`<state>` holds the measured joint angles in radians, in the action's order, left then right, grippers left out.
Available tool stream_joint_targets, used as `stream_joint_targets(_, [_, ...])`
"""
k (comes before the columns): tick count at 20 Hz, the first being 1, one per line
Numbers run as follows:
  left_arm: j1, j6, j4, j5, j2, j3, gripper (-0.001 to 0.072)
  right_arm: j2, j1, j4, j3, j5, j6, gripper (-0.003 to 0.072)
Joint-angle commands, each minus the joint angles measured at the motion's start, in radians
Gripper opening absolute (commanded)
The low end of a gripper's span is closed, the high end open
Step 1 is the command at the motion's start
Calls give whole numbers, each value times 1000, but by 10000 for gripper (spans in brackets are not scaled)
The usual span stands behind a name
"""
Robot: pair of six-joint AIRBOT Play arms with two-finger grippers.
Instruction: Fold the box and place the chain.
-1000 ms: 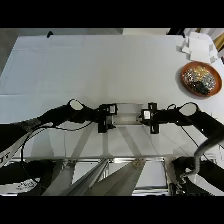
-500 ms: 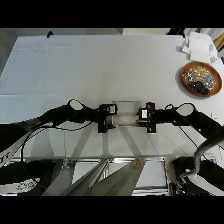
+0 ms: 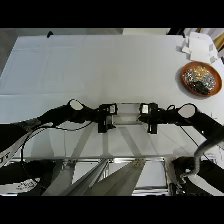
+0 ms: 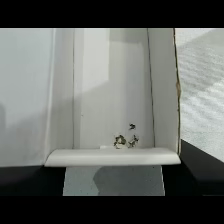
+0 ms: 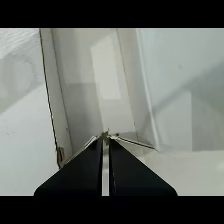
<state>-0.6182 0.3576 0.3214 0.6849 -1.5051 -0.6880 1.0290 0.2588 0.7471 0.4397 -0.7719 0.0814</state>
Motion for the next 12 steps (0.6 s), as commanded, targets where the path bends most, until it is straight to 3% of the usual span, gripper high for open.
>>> stream_joint_targets(1, [0,1,1,0,0,0,333,-71,0,114,1,-5,-246,11])
stream_joint_targets(3, [0,1,1,0,0,0,333,-121,0,198,1,-13,-463,11])
stream_joint_targets(7, [0,1,1,0,0,0,333,-189,-48,222,1,-68,-1157,11])
stream_joint_targets(12, [0,1,1,0,0,0,333,-190,-233,270,1,-128,-1377,11])
